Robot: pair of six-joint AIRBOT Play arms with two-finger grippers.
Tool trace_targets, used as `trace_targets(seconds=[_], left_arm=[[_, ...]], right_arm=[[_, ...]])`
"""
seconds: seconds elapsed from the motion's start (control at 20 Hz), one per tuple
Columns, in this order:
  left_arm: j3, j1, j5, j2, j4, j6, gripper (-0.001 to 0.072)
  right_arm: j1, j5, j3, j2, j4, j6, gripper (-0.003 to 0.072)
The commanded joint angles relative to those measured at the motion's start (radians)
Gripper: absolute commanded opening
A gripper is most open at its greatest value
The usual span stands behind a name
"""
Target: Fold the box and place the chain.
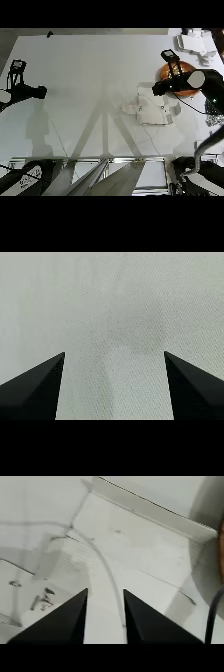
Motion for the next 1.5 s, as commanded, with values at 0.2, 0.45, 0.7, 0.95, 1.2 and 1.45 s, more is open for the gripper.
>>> trace_targets(seconds=[0.2,0.45,0.7,0.95,1.2,1.45], left_arm=[[0.0,0.0,0.0,0.0,0.0,0.0,0.0699],[0.0,0.0,0.0,0.0,0.0,0.0,0.0699],[0.0,0.0,0.0,0.0,0.0,0.0,0.0699],[0.0,0.0,0.0,0.0,0.0,0.0,0.0699],[0.0,0.0,0.0,0.0,0.0,0.0,0.0699],[0.0,0.0,0.0,0.0,0.0,0.0,0.0699]], right_arm=[[-0.04,0.262,0.001,0.0,-0.381,0.224,0.0412],[-0.181,0.399,0.001,-0.01,-0.381,0.236,0.0412],[-0.204,0.409,0.001,-0.094,-0.326,0.181,0.047],[-0.204,0.389,0.001,-0.213,-0.325,0.182,0.0469],[-0.204,0.284,0.001,-0.26,-0.29,0.182,0.0345],[-0.203,0.251,0.001,-0.259,-0.27,0.16,0.001]])
